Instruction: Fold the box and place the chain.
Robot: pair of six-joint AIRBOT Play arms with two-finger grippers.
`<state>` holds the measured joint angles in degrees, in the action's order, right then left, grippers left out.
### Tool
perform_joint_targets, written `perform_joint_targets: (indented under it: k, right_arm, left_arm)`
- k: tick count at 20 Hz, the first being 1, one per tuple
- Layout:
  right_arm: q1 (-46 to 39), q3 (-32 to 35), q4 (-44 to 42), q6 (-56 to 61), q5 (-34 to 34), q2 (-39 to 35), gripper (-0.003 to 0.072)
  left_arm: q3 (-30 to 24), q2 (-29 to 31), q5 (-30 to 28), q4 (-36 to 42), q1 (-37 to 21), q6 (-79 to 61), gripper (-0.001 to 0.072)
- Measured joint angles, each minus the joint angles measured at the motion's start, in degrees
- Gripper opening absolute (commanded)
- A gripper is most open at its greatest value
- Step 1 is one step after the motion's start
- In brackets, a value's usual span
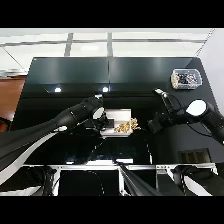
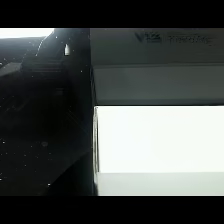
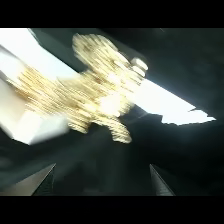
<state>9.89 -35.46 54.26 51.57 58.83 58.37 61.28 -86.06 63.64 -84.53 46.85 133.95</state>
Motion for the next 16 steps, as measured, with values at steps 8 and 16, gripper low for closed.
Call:
perform_joint_targets:
  k: [8, 16]
  right_arm:
    - [4.35, 2.80, -7.30, -47.69, -9.27, 6.34, 0.0720]
    - [6.36, 1.90, -12.76, -63.87, -12.76, 11.96, 0.0720]
  left_arm:
    - [0.00, 0.02, 0.02, 0.00, 0.00, 0.00, 0.0029]
    - [0.00, 0.00, 0.04, -0.02, 0.00, 0.00, 0.0030]
